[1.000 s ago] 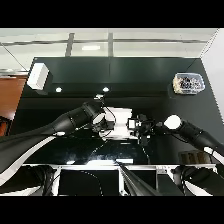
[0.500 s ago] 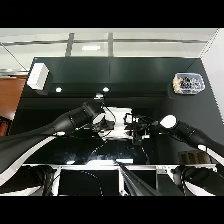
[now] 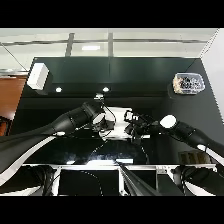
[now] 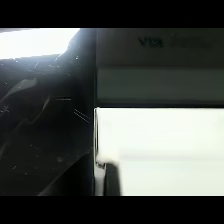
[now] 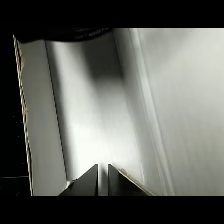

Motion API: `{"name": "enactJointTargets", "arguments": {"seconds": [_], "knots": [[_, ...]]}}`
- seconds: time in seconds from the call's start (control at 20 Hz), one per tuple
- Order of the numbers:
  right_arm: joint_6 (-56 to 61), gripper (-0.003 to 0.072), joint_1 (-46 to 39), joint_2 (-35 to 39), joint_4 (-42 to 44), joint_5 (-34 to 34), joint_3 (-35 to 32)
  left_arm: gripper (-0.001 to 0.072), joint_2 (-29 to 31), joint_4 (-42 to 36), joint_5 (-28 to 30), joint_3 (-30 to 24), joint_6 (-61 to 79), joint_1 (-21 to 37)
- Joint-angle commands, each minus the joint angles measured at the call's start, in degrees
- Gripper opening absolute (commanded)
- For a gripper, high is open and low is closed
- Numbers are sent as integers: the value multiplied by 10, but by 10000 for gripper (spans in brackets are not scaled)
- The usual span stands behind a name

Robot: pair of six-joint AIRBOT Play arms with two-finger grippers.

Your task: Fold the box and place the chain.

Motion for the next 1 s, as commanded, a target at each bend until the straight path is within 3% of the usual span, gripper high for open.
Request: {"name": "enactJointTargets", "arguments": {"seconds": [0.0,0.1,0.2,0.35,0.45,0.65,0.8,0.95], "knots": [[71,16,-7,11,-27,-1,1,28,0,2,0,0,0,0],[227,16,-44,47,-104,20,9,29,0,2,0,0,0,0],[347,16,-129,101,-190,111,26,29,0,2,0,0,0,0],[558,16,-293,164,-262,192,30,29,0,2,0,0,0,0],[691,16,-384,165,-275,210,20,29,0,2,0,0,0,0],[732,16,-412,148,-257,233,-30,28,0,2,0,0,0,0],[713,16,-378,85,-162,266,-55,29,0,2,0,1,0,0],[621,16,-313,13,-39,271,-55,29,0,2,0,0,0,0]]}}
